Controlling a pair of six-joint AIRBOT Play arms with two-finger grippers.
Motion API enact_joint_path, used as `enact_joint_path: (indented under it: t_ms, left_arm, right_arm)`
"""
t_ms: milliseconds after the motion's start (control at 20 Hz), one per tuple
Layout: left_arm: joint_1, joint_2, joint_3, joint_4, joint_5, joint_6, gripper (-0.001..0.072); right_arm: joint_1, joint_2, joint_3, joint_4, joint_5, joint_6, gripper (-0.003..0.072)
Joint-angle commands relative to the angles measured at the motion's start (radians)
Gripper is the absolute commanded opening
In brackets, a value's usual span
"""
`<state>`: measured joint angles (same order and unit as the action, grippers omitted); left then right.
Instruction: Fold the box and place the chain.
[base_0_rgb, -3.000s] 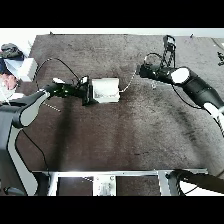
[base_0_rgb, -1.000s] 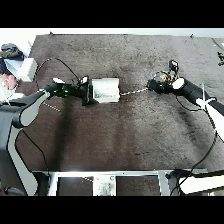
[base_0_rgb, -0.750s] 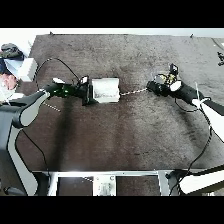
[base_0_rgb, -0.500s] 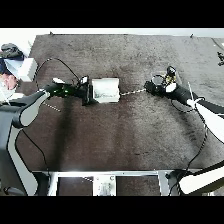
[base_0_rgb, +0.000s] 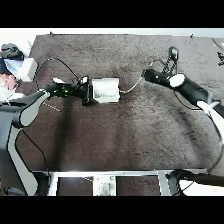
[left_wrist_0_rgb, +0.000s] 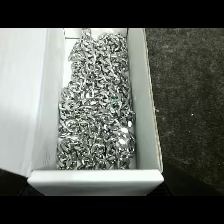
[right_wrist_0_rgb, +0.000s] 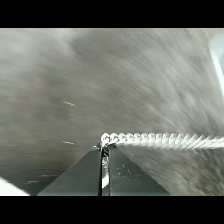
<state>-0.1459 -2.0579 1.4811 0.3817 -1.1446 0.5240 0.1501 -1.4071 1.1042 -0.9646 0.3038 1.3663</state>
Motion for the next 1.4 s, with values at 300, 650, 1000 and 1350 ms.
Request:
enact_joint_path:
  t_ms: [300,650,1000,1350]
  left_arm:
    - [0.000,0.000,0.000,0.000,0.000,0.000,0.0326]
    - [0.000,0.000,0.000,0.000,0.000,0.000,0.0326]
    - [0.000,0.000,0.000,0.000,0.000,0.000,0.0326]
    - [0.000,0.000,0.000,0.000,0.001,0.000,0.0326]
  right_arm:
    - [0.228,0.273,0.001,-0.004,-0.061,-0.069,0.0012]
    - [0.418,0.219,0.001,0.043,-0.256,-0.061,0.0013]
    - [0.453,0.127,0.001,0.053,-0.257,-0.054,0.0013]
    - [0.447,0.087,0.000,-0.092,-0.194,-0.058,0.0433]
